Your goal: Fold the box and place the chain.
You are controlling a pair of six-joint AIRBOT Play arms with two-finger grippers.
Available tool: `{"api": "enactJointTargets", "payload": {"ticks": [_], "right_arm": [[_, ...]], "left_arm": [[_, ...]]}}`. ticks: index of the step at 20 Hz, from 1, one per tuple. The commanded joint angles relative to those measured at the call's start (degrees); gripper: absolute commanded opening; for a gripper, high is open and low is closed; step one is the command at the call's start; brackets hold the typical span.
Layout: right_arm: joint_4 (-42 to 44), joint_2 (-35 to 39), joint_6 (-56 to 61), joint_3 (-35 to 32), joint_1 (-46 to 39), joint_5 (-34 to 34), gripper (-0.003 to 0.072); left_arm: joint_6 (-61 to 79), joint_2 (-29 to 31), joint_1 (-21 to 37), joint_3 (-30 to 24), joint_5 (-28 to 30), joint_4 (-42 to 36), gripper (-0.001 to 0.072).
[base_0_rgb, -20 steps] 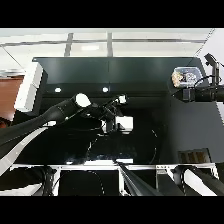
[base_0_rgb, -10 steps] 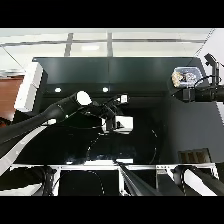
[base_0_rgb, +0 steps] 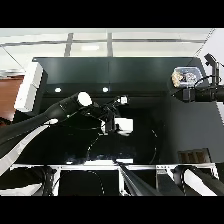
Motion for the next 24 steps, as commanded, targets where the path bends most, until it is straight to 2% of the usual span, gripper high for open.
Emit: {"api": "enactJointTargets", "payload": {"ticks": [1,6,10,13,14,15,16,19,24], "right_arm": [[0.0,0.0,0.0,0.0,0.0,0.0,0.0017],[0.0,0.0,0.0,0.0,0.0,0.0,0.0017],[0.0,0.0,0.0,0.0,0.0,0.0,0.0017],[0.0,0.0,0.0,0.0,0.0,0.2,0.0017],[0.0,0.0,0.0,0.0,0.0,0.5,0.0017],[0.0,0.0,0.0,0.0,0.0,0.6,0.0017],[0.0,0.0,0.0,0.0,0.0,0.6,0.0017],[0.0,0.0,0.0,0.0,0.0,0.7,0.0017],[0.0,0.0,0.0,0.0,0.0,0.7,0.0017]], "left_arm": [[-0.4,0.0,0.0,0.0,-0.6,1.4,0.0708],[-0.1,0.0,-0.8,0.0,0.3,8.7,0.0708],[0.2,-1.3,-2.8,-0.1,8.4,12.5,0.0708],[-1.6,-1.6,-3.4,0.0,9.4,12.5,0.0704],[-4.5,-1.2,-3.3,0.0,9.5,12.5,0.0583],[-8.0,-0.7,-3.1,0.1,9.2,12.8,0.0400],[-11.8,0.0,-2.5,0.4,8.1,13.2,0.0352],[-20.7,2.7,0.9,0.8,1.5,16.3,0.0329],[-45.4,9.7,11.0,0.6,-12.6,32.5,0.0330]]}}
